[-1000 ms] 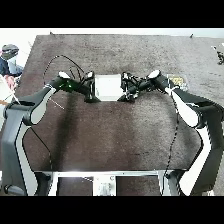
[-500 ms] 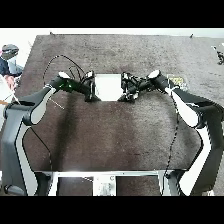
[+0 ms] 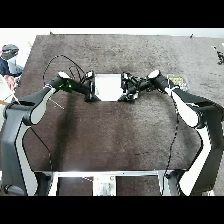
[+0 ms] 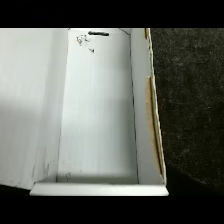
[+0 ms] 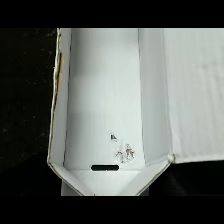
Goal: Fold the box and place the chain.
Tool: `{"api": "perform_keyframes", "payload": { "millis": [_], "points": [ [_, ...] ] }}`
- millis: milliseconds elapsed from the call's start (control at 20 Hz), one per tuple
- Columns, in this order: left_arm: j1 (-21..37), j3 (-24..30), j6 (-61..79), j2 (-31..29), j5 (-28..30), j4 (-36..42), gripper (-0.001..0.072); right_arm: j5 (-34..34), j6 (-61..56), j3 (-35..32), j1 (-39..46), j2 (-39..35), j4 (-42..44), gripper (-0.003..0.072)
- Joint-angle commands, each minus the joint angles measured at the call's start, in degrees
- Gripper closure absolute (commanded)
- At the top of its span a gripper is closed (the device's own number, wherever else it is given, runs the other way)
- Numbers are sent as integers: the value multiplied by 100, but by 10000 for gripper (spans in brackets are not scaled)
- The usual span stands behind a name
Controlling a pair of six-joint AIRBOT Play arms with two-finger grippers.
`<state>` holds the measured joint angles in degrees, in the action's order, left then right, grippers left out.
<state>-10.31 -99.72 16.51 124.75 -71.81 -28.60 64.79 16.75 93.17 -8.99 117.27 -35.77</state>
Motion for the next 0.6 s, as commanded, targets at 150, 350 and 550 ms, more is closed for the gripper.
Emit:
{"api": "perform_keyframes", "payload": {
  "millis": [150, 350, 550],
  "points": [
    [-4, 0, 2, -4, 0, 39, 240, -9, 0, 2, 2, 0, 2, 74],
    [-4, 0, 2, -4, 4, 39, 240, -9, 0, 2, 2, 2, 2, 73],
    [-4, 0, 2, -4, 48, 42, 241, -9, -2, 2, 2, 0, 2, 73]
  ]
}}
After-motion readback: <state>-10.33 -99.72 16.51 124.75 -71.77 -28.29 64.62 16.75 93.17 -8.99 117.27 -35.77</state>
